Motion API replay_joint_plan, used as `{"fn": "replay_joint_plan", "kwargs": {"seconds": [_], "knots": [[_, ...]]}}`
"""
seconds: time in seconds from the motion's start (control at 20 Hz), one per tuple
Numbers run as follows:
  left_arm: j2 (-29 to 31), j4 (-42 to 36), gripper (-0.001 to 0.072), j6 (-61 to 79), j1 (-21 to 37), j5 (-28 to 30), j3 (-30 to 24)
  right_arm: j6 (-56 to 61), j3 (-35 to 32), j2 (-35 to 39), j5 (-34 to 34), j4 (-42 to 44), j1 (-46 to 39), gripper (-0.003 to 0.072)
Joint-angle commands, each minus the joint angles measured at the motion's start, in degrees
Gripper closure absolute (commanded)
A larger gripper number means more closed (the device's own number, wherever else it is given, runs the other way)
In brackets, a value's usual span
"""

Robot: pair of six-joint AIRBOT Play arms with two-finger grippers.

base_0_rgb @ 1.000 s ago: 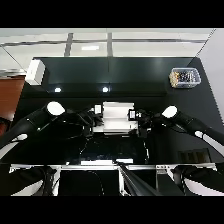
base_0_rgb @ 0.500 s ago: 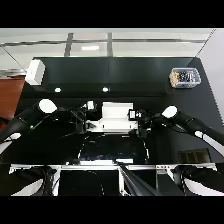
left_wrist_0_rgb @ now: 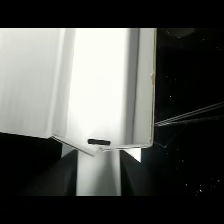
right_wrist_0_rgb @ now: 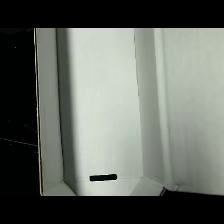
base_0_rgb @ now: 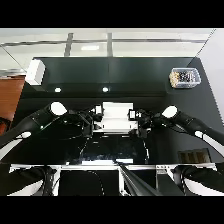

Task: Fold the box and place the chain.

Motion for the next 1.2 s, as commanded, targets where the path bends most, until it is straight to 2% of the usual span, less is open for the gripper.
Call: {"fn": "replay_joint_plan", "kwargs": {"seconds": [0.0,0.2,0.35,0.5,0.55,0.6,0.7,0.8,0.85,0.9,0.95,1.0,1.05,1.1,1.15], "knots": [[-0.26,-1.84,0.0508,0.72,-0.52,0.11,0.04,0.00,0.02,-0.04,0.02,0.00,0.02,0.0390],[-1.44,-7.89,0.0512,0.87,-0.57,1.84,0.07,0.00,0.02,-0.04,0.02,0.00,0.02,0.0390],[-4.20,-16.44,0.0512,2.97,-1.14,1.68,0.07,0.00,0.02,-0.04,0.04,-0.02,0.02,0.0390],[-4.63,-16.06,0.0511,3.04,-1.11,2.08,0.04,0.00,0.02,-0.04,0.04,-0.02,0.02,0.0390],[-4.66,-15.37,0.0544,3.04,-1.16,2.12,0.04,0.00,0.02,-0.04,0.04,0.00,0.02,0.0390],[-4.72,-14.95,0.0676,3.04,-1.16,2.05,0.04,0.00,0.02,-0.04,0.02,0.00,0.02,0.0390],[-4.85,-14.53,0.0673,3.04,-1.20,1.99,0.04,0.00,0.02,-0.04,0.02,0.00,0.02,0.0390],[-4.87,-14.56,0.0335,3.04,-1.27,2.01,0.04,0.00,0.02,-0.04,0.02,0.00,0.02,0.0390],[-4.87,-14.40,0.0408,2.99,-1.22,1.81,0.07,0.00,0.02,-0.04,0.02,-0.02,0.02,0.0390],[-4.87,-14.32,0.0548,2.99,-1.18,1.66,0.07,0.00,0.02,-0.04,0.02,0.00,0.02,0.0390],[-4.87,-14.38,0.0478,2.82,-1.20,1.60,0.07,0.00,0.02,-0.04,0.02,0.00,0.02,0.0390],[-4.85,-14.36,0.0453,2.80,-1.18,1.31,0.07,0.00,0.02,-0.04,0.02,0.00,0.02,0.0390],[-4.55,-13.86,0.0505,2.03,-1.07,1.16,0.07,0.00,0.02,-0.04,0.02,0.00,0.02,0.0390],[-3.65,-12.15,0.0660,0.81,-0.68,0.66,0.09,0.00,0.02,-0.04,0.02,0.00,0.02,0.0390],[-2.05,-9.03,0.0685,-1.44,0.24,-0.59,0.11,0.00,0.02,-0.04,0.02,0.00,0.02,0.0390]]}}
